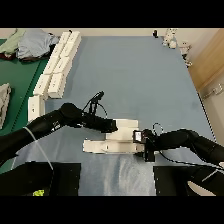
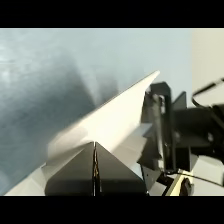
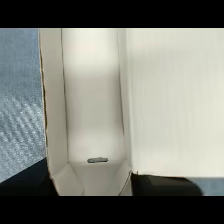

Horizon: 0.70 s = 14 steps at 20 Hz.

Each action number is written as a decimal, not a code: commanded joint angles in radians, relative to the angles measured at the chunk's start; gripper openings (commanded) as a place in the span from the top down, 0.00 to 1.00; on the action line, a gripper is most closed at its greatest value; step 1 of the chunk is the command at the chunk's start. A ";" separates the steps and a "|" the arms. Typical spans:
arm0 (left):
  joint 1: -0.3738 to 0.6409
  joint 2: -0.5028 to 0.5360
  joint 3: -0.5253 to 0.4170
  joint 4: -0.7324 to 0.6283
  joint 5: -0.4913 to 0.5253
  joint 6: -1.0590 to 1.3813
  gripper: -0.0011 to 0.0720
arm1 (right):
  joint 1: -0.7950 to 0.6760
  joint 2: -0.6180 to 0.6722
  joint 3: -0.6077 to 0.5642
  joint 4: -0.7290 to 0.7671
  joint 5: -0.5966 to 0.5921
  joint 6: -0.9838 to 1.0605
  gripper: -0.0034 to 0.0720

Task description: Fold the box.

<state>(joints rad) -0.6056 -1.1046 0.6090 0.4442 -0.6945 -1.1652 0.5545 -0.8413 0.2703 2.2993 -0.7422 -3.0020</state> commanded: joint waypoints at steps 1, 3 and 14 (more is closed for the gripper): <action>0.040 -0.116 0.014 0.013 -0.027 -0.038 0.97 | 0.000 0.000 0.001 0.000 0.000 -0.001 0.25; 0.040 -0.155 0.014 0.013 -0.043 -0.040 0.97 | 0.000 0.000 0.001 0.000 0.000 -0.001 0.25; 0.040 -0.056 0.070 0.014 -0.089 0.122 0.97 | 0.000 0.000 0.001 0.000 0.000 -0.001 0.25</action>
<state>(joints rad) -0.5644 -1.2263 0.6544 0.4599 -0.7601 -1.1290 0.5541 -0.8413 0.2703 2.2990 -0.7414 -3.0039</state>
